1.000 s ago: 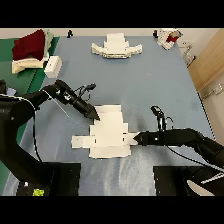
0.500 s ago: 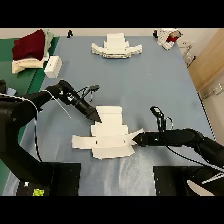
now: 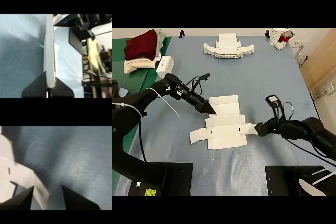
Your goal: Fold the box.
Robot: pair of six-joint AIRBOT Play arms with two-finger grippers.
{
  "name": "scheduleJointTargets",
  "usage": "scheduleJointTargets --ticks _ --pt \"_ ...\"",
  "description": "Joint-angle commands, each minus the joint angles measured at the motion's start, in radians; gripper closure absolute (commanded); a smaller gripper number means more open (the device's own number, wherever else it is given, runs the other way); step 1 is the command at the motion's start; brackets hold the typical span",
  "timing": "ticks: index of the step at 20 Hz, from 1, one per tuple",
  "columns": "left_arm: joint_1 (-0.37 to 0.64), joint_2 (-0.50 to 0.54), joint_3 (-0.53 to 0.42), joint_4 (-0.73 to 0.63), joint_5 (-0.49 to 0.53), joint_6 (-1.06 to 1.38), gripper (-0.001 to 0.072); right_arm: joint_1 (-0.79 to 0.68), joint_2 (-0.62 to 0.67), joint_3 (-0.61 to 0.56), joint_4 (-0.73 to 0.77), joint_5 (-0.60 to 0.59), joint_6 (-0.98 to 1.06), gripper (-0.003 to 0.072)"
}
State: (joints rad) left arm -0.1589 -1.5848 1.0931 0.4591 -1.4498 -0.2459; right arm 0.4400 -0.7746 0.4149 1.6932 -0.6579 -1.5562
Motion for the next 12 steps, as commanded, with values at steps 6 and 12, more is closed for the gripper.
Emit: scheduleJointTargets --ticks 6,12 --pt "-0.106 0.272 -0.201 -0.018 0.284 0.321 0.0704 -0.116 0.001 0.2 -0.316 0.019 0.374 0.0054" --pt "-0.309 0.611 -0.521 -0.019 0.718 0.458 0.0703 -0.116 -0.032 0.197 -0.292 0.022 0.416 0.0054"
